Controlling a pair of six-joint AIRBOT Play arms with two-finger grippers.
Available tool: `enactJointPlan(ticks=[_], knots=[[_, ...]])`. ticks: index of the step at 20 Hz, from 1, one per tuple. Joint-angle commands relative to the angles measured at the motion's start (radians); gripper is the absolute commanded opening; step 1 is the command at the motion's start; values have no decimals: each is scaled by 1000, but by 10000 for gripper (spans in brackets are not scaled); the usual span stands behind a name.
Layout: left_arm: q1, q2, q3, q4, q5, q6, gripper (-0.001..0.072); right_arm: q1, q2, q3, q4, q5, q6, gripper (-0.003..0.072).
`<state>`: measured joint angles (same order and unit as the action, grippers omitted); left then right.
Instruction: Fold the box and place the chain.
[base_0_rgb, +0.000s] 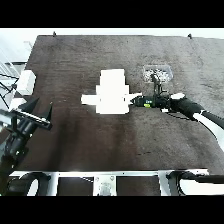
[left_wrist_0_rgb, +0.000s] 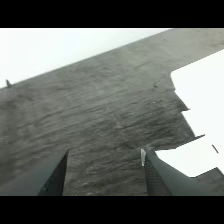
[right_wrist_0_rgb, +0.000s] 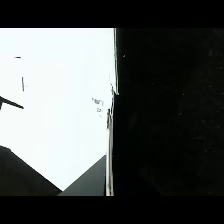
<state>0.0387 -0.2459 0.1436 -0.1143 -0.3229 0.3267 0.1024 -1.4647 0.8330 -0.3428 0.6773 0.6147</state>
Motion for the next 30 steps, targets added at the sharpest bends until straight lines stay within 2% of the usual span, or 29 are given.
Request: enactJointPlan(ticks=[1,3,7,9,12,14,16,20,22,26,30], knots=[[0,-187,103,0,-57,-69,525,24,-1,-8,2,-59,13,11],[0,-375,209,2,-117,-102,525,26,-1,-10,2,-70,13,11],[0,-763,468,17,-304,-234,525,31,-1,-13,-1,-84,1,12],[-1,-946,633,137,-425,-415,525,34,-1,-13,-2,-101,-17,12],[-22,-1232,954,455,-671,-716,525,33,-3,-13,-1,-114,-69,12],[-47,-1386,1150,553,-772,-816,525,35,-11,-13,-1,-121,-74,12],[-75,-1507,1326,592,-851,-892,525,39,-21,-13,0,-121,-74,13],[-149,-1693,1638,794,-892,-1055,525,40,-37,-13,0,-125,-74,13],[-169,-1761,1737,809,-891,-1079,524,40,-39,-13,0,-124,-74,13],[-183,-1877,1876,809,-903,-1115,525,41,-39,-13,-1,-124,-105,13],[-183,-1925,1894,756,-912,-1112,524,54,-39,-13,0,-126,-167,13]])
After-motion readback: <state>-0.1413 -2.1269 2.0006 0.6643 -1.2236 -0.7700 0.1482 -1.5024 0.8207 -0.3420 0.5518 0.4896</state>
